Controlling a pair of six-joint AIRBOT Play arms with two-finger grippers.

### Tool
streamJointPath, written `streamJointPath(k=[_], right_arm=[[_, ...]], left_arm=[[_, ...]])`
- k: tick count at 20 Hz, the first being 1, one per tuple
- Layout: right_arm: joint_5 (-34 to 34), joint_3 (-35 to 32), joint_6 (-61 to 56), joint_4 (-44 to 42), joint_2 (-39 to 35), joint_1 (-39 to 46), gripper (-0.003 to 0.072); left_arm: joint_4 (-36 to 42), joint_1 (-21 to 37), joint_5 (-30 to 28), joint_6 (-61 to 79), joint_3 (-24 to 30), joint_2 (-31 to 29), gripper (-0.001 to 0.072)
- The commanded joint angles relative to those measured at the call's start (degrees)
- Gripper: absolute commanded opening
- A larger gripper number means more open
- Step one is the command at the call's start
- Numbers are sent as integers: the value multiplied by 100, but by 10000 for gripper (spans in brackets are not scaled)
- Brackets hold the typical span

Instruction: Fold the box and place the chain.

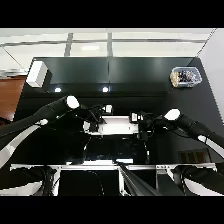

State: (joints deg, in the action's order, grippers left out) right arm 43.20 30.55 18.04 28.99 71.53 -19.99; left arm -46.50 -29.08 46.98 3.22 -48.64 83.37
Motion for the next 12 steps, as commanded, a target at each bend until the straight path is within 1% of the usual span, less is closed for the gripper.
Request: streamJointPath(k=[1, 12], right_arm=[[-17, 4, 2, -2, 4, -2, 703], [-127, 15, -201, -31, 15, -133, 703]], left_arm=[[2, 4, 0, 0, -7, 2, 28], [2, 4, 0, 0, -7, 2, 28]])
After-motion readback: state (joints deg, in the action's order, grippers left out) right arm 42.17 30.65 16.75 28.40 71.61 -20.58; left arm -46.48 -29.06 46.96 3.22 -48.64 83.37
